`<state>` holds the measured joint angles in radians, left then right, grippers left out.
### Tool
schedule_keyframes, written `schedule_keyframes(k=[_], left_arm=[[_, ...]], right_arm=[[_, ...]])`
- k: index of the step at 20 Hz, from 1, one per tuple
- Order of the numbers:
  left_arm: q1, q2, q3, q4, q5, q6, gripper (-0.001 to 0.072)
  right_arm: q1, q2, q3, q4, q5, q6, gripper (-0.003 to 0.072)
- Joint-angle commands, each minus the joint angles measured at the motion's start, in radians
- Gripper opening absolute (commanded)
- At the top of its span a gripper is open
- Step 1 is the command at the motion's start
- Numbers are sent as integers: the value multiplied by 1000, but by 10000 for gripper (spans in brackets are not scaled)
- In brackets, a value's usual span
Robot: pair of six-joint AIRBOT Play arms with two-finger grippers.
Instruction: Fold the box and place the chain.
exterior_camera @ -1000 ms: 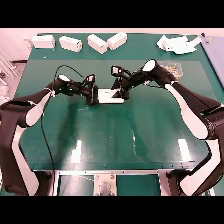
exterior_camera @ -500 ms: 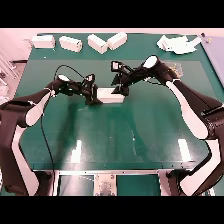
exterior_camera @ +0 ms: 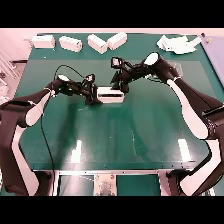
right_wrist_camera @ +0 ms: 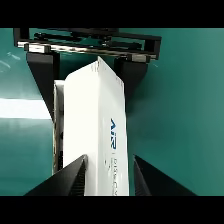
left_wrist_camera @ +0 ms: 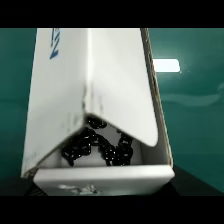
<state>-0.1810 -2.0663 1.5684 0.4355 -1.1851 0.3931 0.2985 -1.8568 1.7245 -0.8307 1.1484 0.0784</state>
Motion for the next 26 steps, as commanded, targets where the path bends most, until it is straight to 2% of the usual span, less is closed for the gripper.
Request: schedule_keyframes(k=[1, 8, 11, 15, 19, 21, 26], left_arm=[[-1, 0, 0, 0, -1, 0, 471], [-1, 0, 0, 0, -1, 0, 470], [-1, 0, 0, 0, -1, 0, 470], [-1, 0, 0, 0, -1, 0, 471], [-1, 0, 0, 0, -1, 0, 471], [-1, 0, 0, 0, -1, 0, 471], [-1, 0, 0, 0, 0, 0, 470]], right_arm=[[0, -13, -6, -9, 4, 0, 312], [-2, -16, -14, -19, 5, 8, 299], [-5, -16, -18, -19, 56, 20, 299], [-10, -16, -51, -12, 57, 23, 300], [-25, -16, -100, 61, 58, 1, 304], [-48, -16, -125, 142, 67, -38, 386], [-104, -16, -188, 315, 103, -144, 392]])
